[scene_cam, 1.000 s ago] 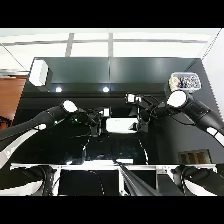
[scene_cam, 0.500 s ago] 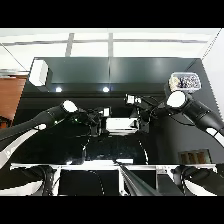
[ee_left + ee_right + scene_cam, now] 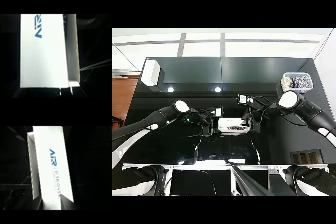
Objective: Fold the box and place the chain.
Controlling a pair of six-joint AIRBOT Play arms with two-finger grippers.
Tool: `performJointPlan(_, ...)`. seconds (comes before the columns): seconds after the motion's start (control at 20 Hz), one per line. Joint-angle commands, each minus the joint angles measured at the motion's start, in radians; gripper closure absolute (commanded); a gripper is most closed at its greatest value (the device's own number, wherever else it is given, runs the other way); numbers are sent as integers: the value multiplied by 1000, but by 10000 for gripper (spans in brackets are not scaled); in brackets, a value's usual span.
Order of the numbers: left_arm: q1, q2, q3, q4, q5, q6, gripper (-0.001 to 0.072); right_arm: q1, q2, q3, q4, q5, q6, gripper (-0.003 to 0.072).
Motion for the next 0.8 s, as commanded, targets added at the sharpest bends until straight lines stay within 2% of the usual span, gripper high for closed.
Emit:
performJointPlan(0.0, -1, 0, 1, 0, -1, 0, 418, 1, 0, -5, -1, 1, 5, 430)
performJointPlan(0.05, -1, 0, 1, 0, -1, 0, 418, 1, 0, -5, -1, 1, 4, 416)
performJointPlan(0.1, -1, 0, 1, 0, -1, 0, 418, 1, 0, -5, -2, 1, 5, 370)
performJointPlan(0.75, -1, 0, 1, 0, 0, 0, 418, 12, -2, -23, -1, 8, 19, 372)
